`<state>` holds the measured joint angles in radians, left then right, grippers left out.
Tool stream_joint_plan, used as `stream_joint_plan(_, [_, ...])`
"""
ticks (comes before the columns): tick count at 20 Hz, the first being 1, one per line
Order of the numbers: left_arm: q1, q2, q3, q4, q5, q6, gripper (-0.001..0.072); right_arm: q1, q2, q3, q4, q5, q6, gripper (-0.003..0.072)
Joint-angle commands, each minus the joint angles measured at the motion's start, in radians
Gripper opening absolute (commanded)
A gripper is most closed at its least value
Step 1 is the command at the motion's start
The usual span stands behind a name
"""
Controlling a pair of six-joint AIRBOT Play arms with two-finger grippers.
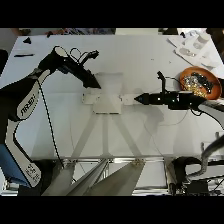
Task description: Fold the box and place the chain.
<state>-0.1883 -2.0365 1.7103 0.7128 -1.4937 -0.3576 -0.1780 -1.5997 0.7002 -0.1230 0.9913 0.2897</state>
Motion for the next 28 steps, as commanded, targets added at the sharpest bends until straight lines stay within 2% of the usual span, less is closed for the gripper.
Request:
stream_joint_plan(1, [0.0, -0.001, 0.0, -0.002, 0.002, 0.002, 0.0013, 0.001, 0.0, 0.0, 0.0, 0.0, 0.0, 0.001])
stream_joint_plan(13, [0.0, -0.001, 0.0, -0.001, 0.003, 0.002, 0.0013, 0.001, 0.0, 0.0, 0.003, 0.023, 0.0, 0.0025])
stream_joint_plan(14, [0.0, -0.001, 0.001, -0.001, 0.003, 0.002, 0.0014, 0.001, 0.0, 0.0, 0.003, 0.023, 0.0, 0.0131])
stream_joint_plan(15, [0.0, -0.001, 0.001, -0.001, 0.003, 0.002, 0.0014, 0.001, 0.0, 0.0, 0.003, 0.024, 0.001, 0.0286])
stream_joint_plan(16, [0.0, -0.001, 0.001, -0.001, 0.002, 0.002, 0.0014, 0.001, 0.0, 0.0, 0.003, 0.032, 0.001, 0.0352])
stream_joint_plan(19, [0.0, 0.0, 0.001, -0.001, 0.001, 0.001, 0.0008, -0.005, 0.0, 0.0, 0.003, 0.093, 0.001, 0.0352])
stream_joint_plan(22, [0.0, 0.017, 0.001, 0.005, 0.003, -0.03, 0.0003, -0.071, 0.007, 0.0, 0.003, 0.155, 0.013, 0.0354])
stream_joint_plan(28, [-0.008, 0.16, 0.0, -0.004, 0.029, -0.07, 0.0, -0.375, 0.095, 0.0, 0.003, 0.248, 0.053, 0.036])
